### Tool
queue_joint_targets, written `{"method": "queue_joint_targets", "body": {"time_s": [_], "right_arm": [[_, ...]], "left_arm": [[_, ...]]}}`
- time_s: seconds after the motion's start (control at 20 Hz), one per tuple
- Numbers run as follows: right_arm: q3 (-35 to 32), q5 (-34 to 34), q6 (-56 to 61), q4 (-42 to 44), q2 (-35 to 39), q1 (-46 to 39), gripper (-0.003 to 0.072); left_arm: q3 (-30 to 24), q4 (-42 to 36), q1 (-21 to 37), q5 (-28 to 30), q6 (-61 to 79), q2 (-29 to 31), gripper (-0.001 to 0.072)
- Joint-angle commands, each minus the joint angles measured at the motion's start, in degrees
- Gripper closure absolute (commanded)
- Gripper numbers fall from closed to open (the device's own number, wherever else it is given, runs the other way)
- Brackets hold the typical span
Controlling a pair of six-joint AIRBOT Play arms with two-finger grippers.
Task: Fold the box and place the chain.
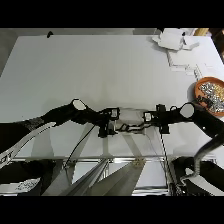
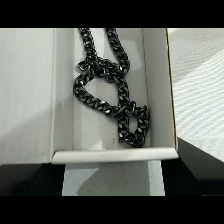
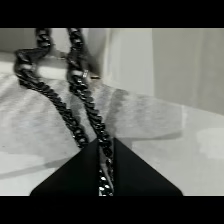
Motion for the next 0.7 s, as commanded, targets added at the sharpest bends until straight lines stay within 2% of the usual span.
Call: {"method": "queue_joint_targets", "body": {"time_s": [0.0, 0.15, 0.3, 0.45, 0.55, 0.65], "right_arm": [[0.0, -0.5, 0.0, 0.3, -0.7, 0.4, 0.0648], [0.0, 4.5, 1.4, -1.9, 4.1, 0.5, 0.0667], [0.0, 9.6, 8.2, -4.3, 15.0, 2.5, 0.0667], [0.0, 15.3, 12.3, 3.2, 24.9, 7.1, 0.0667], [0.0, 12.7, 12.3, 11.5, 27.5, 11.7, 0.0667], [0.0, 5.2, 12.3, 18.5, 27.2, 16.8, 0.0667]], "left_arm": [[0.0, 0.0, 0.0, 0.0, 0.0, 0.0, 0.0437], [0.0, 0.0, 0.0, 0.0, 0.0, 0.0, 0.0437], [0.0, 0.0, 0.0, 0.0, 0.0, 0.0, 0.0437], [0.0, 0.0, 0.0, 0.0, 0.0, 0.0, 0.0437], [0.0, 0.0, 0.0, 0.0, 0.0, 0.0, 0.0437], [0.0, 0.0, 0.0, 0.0, 0.0, 0.0, 0.0437]]}}
